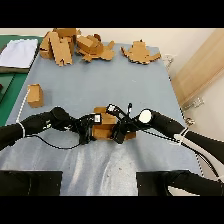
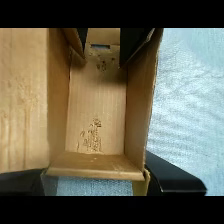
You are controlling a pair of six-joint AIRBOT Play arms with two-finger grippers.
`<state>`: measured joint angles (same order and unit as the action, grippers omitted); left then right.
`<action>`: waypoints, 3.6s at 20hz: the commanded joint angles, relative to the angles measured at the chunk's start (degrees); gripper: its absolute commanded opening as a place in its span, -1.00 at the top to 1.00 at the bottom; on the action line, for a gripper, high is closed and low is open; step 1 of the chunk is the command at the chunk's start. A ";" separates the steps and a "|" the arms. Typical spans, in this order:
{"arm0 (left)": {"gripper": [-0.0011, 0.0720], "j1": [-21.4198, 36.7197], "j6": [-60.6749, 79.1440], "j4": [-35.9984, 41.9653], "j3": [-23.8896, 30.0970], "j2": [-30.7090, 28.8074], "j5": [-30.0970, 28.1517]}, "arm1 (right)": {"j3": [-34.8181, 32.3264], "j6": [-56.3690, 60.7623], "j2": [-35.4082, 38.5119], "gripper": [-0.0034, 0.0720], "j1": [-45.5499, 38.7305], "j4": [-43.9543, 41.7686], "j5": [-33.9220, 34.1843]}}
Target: Fold the box.
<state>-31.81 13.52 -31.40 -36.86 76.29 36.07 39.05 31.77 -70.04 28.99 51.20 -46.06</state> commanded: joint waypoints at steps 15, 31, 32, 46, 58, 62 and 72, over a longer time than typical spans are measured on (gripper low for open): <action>-0.28 0.00 -0.07 0.09 0.02 0.04 -0.11 | 0.57 28.44 11.74 0.90 -4.57 21.97 -11.10; -0.28 0.00 -0.07 0.09 0.02 0.04 -0.09 | -13.57 47.52 11.82 0.90 -15.82 -1.29 2.73; -0.28 0.00 -0.07 0.09 0.02 0.04 -0.07 | -13.57 46.34 10.58 0.90 -13.90 -3.45 3.69; -0.28 0.00 -0.07 0.09 0.04 0.09 -2.03 | -10.08 48.39 16.28 0.58 -9.68 -5.40 2.25; -0.28 0.00 -0.07 0.09 0.02 0.09 -0.87 | -9.09 53.29 15.91 -0.25 -4.44 -4.81 5.33; -0.28 0.00 -0.04 0.09 0.02 0.07 -0.15 | -5.27 68.72 12.50 -0.25 0.83 12.74 3.48; -0.28 0.00 -0.04 0.07 0.02 0.04 0.48 | 11.85 94.66 0.42 -0.24 14.12 35.63 -11.13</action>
<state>-31.81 13.50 -31.31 -36.88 76.38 36.21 46.92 119.66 -66.02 40.36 80.75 -52.49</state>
